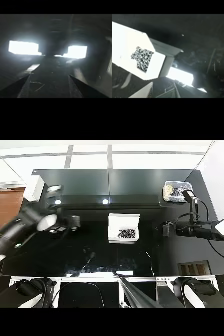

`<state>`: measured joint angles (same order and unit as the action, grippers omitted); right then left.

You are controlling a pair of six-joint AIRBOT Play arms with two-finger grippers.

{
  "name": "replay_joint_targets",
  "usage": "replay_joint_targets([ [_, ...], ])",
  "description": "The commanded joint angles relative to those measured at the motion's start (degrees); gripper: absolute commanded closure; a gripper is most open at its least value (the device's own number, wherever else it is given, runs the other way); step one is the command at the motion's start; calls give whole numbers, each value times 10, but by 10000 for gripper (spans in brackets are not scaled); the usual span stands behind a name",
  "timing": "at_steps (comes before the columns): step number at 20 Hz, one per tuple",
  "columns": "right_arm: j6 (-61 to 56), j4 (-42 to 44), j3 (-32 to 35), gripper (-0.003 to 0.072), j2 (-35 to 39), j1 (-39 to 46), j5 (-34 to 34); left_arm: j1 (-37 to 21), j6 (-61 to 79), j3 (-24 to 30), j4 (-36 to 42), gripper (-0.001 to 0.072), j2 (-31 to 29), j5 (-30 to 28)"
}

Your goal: Fold the box and place the chain.

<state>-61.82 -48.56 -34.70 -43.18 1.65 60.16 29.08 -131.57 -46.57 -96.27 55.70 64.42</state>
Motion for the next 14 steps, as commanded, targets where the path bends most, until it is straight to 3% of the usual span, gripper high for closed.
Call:
replay_joint_targets([
  [1,0,-2,0,361,0,0,-22,-121,283,158,390,177,-80,-224],
  [2,0,-1,0,361,0,0,-27,-126,497,174,521,177,-67,-237],
  [3,0,-1,0,361,0,0,-28,-120,682,178,584,177,-52,-223],
  [5,0,-2,0,360,0,0,-25,-84,942,177,599,150,-19,-212],
  [6,0,-2,0,361,0,0,-25,-61,1029,177,599,-11,-4,-222],
  [8,0,-1,0,360,0,0,-26,-9,1177,177,592,-5,24,-237],
  [11,0,-2,0,361,0,0,-25,33,1222,148,502,-5,66,-270],
  [14,-1,-1,0,361,0,0,-25,-11,1320,77,536,-5,157,-170],
])
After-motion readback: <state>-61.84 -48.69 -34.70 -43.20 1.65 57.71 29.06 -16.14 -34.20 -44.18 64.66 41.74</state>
